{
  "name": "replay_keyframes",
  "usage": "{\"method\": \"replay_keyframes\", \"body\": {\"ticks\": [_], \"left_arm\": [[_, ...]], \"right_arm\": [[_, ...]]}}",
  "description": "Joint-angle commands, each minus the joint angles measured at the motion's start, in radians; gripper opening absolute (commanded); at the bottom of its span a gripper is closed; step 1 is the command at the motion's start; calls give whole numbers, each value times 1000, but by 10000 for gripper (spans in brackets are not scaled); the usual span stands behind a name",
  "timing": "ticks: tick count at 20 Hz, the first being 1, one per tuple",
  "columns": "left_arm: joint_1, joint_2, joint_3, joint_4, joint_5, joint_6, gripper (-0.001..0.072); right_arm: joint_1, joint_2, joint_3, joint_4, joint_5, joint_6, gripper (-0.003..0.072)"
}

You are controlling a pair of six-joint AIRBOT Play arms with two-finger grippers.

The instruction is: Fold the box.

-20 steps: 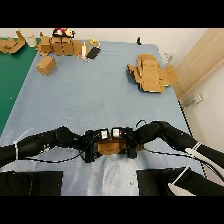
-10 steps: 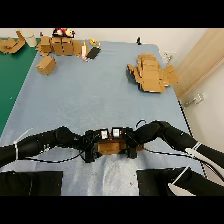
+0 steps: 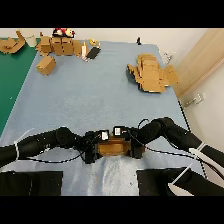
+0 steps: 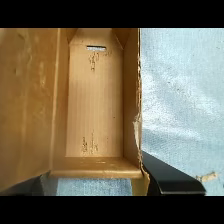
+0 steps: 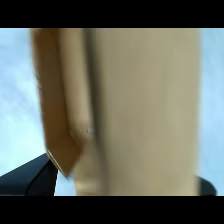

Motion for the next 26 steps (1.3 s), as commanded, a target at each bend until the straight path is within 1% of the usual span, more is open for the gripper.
{"method": "replay_keyframes", "body": {"ticks": [1, 4, 6, 9, 12, 14, 16, 18, 20, 26], "left_arm": [[0, 0, 0, 1, 5, 0, 528], [0, 0, 0, 0, 5, 0, 528], [0, 0, 0, 1, 5, 0, 528], [0, 0, 0, 1, 5, 0, 528], [0, 0, 0, 1, 5, 0, 528], [0, 0, 0, 1, 5, 0, 528], [0, 0, 0, 1, 17, 0, 528], [2, 1, 0, 1, 55, 0, 528], [2, 2, 0, 1, 66, 0, 528], [10, 53, -7, 69, 36, -2, 528]], "right_arm": [[-1, 60, 11, -213, -36, 211, 720], [-1, 140, 17, -359, -56, 455, 720], [0, 195, 16, -351, -116, 550, 720], [0, 254, 16, -204, -199, 648, 720], [0, 283, 16, -17, -274, 824, 720], [0, 282, 16, 95, -273, 880, 720], [0, 282, 16, 166, -268, 999, 720], [0, 282, 16, 173, -240, 1125, 720], [0, 282, 16, 174, -197, 1206, 720], [0, 281, 16, 170, -132, 1232, 720]]}}
